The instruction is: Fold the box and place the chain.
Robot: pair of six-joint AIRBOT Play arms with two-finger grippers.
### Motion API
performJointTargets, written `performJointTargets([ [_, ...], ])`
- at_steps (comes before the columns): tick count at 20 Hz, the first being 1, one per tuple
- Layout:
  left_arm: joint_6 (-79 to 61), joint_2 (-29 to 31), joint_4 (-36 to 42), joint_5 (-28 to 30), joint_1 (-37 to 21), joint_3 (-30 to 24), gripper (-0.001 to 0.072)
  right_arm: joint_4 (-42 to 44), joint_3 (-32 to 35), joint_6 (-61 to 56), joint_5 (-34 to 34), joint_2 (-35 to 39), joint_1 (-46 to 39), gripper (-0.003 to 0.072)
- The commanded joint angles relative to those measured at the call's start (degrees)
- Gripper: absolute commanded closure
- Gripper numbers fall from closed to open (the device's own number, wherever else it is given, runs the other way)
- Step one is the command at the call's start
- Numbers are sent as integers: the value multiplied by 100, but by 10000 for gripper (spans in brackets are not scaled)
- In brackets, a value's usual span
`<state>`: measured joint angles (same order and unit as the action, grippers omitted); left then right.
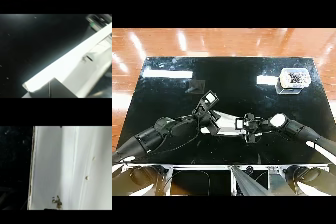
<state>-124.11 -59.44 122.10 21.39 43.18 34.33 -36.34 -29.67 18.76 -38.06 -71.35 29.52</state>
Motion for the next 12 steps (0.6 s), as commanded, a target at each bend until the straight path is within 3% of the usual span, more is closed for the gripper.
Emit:
performJointTargets([
  [1, 7, 155, 35, 699, 11, 4, 688, 24, 4, -26, 15, -4, 0, 194],
  [4, 4, 136, 162, 1001, 149, 2, 688, 24, 4, -26, 15, -4, 0, 194],
  [6, 4, 129, 186, 868, 317, 2, 688, 24, 4, -26, 15, -4, 0, 194],
  [12, 9, -7, 319, -605, 739, 2, 690, 24, 4, -28, 15, -4, 0, 194],
])
